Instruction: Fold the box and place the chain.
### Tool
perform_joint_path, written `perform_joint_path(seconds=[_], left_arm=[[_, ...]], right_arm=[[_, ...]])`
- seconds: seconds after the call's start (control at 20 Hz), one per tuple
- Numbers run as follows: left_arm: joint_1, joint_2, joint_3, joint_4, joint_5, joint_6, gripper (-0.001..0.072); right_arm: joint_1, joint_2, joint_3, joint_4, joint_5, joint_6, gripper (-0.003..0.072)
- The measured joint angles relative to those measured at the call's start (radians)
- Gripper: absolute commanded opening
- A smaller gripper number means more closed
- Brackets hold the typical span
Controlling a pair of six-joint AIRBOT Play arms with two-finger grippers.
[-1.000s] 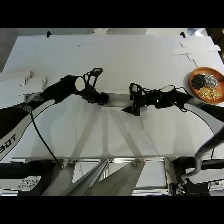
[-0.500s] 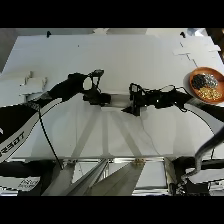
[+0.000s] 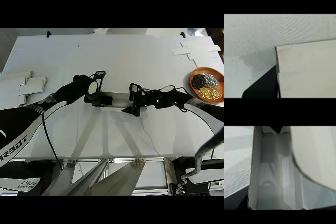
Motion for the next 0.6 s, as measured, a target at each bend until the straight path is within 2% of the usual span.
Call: perform_joint_path(seconds=[0.25, 0.35, 0.4, 0.45, 0.5, 0.55, 0.6], left_arm=[[-0.005, 0.000, 0.000, -0.001, 0.001, -0.006, 0.0018], [-0.005, 0.000, 0.000, -0.002, 0.001, -0.006, 0.0106], [-0.005, 0.000, 0.000, -0.005, 0.001, -0.006, 0.0118], [-0.005, 0.002, 0.000, -0.008, 0.000, -0.005, 0.0160], [-0.005, 0.004, -0.001, -0.014, -0.006, -0.001, 0.0288], [-0.002, 0.009, -0.001, -0.019, -0.020, 0.006, 0.0373], [0.004, 0.015, -0.001, -0.018, -0.027, 0.013, 0.0391]], right_arm=[[0.000, 0.000, 0.000, 0.000, -0.004, -0.001, 0.0521], [0.000, 0.000, 0.000, -0.001, -0.006, -0.002, 0.0521], [0.000, 0.000, 0.000, -0.001, -0.008, -0.002, 0.0521], [0.000, 0.000, 0.000, -0.003, -0.011, -0.005, 0.0521], [0.000, 0.000, 0.000, -0.004, -0.011, -0.005, 0.0521], [0.000, 0.000, 0.000, -0.005, -0.010, -0.006, 0.0521], [0.000, 0.000, 0.000, -0.004, -0.010, -0.005, 0.0521]])
